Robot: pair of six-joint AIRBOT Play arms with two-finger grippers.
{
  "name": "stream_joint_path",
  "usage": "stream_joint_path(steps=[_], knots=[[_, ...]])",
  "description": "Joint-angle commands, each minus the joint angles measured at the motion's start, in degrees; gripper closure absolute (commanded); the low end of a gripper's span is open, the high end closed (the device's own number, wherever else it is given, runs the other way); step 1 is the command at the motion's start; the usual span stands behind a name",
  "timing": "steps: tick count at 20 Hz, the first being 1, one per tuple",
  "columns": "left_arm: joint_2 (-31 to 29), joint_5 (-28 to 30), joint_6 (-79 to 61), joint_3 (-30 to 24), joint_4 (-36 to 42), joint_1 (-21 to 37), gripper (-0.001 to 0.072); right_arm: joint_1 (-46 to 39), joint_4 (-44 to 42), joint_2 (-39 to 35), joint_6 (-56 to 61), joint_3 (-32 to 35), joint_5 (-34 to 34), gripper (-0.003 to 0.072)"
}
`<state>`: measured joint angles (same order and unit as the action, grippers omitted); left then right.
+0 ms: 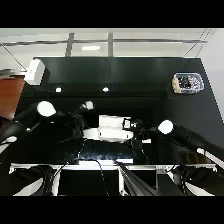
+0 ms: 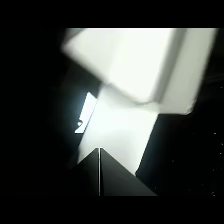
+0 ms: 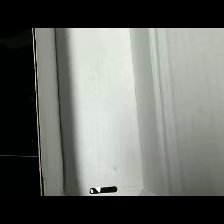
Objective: Fold the box and place the chain.
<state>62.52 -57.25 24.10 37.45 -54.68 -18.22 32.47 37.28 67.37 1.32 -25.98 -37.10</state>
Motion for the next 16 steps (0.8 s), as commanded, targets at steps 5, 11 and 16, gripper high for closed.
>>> stream_joint_path(steps=[5, 11, 16], knots=[[-2.2, -6.1, 44.9, -7.1, -1.1, 23.5, 0.0682, 0.0, 0.0, 0.0, 0.0, 0.0, 0.1, 0.0330], [2.9, -5.8, 44.2, -13.6, 13.6, 22.9, 0.0682, 0.0, 0.0, 0.0, 0.0, 0.0, 0.1, 0.0330], [9.5, 0.4, 41.7, -13.2, 19.0, 15.0, 0.0683, 0.0, 0.0, 0.0, 0.0, 0.0, 0.1, 0.0330]])
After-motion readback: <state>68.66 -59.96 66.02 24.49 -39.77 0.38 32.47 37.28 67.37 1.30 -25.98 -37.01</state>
